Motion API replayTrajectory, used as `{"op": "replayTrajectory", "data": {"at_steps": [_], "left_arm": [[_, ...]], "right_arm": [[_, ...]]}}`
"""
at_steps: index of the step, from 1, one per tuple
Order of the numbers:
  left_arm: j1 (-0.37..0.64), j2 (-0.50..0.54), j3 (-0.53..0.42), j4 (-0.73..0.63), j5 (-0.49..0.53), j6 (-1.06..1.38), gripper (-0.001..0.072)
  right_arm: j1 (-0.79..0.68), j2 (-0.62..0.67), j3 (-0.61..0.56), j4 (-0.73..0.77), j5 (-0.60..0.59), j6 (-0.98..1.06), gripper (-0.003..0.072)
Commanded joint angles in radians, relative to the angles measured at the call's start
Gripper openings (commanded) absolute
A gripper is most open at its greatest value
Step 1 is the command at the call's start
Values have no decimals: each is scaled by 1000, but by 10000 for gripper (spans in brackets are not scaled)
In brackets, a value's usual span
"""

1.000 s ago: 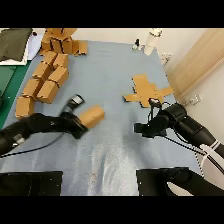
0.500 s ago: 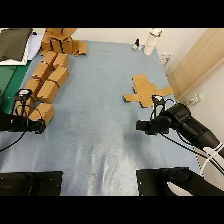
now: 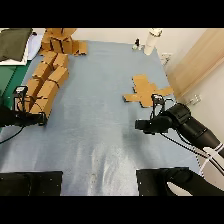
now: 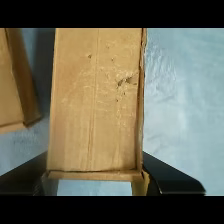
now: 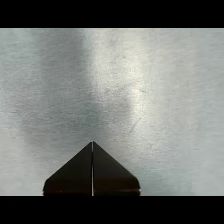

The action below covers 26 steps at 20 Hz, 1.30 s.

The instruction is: Fold the box.

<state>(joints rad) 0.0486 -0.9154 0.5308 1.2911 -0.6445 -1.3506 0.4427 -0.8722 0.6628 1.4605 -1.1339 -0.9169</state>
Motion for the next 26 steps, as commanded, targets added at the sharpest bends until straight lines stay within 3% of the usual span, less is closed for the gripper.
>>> {"op": "replayTrajectory", "data": {"at_steps": [1,5,10,21,22,23,24,26], "left_arm": [[-6,-101,25,-41,126,-4,463],[-33,-216,112,-51,200,-4,463],[-43,-333,219,-69,217,-4,463],[-43,-354,230,-68,193,-3,464],[-43,-356,230,-68,187,-3,497],[-43,-356,230,-68,185,-4,645],[-42,-357,230,-67,183,-4,700],[-40,-356,231,-64,178,-4,700]], "right_arm": [[0,1,1,22,19,0,5],[0,1,0,39,28,0,4],[0,1,1,39,27,0,4],[0,1,1,79,27,-13,5],[0,1,0,84,27,-19,4],[0,1,1,85,27,-18,4],[0,1,1,86,27,-18,5],[0,1,1,91,27,-19,5]]}}
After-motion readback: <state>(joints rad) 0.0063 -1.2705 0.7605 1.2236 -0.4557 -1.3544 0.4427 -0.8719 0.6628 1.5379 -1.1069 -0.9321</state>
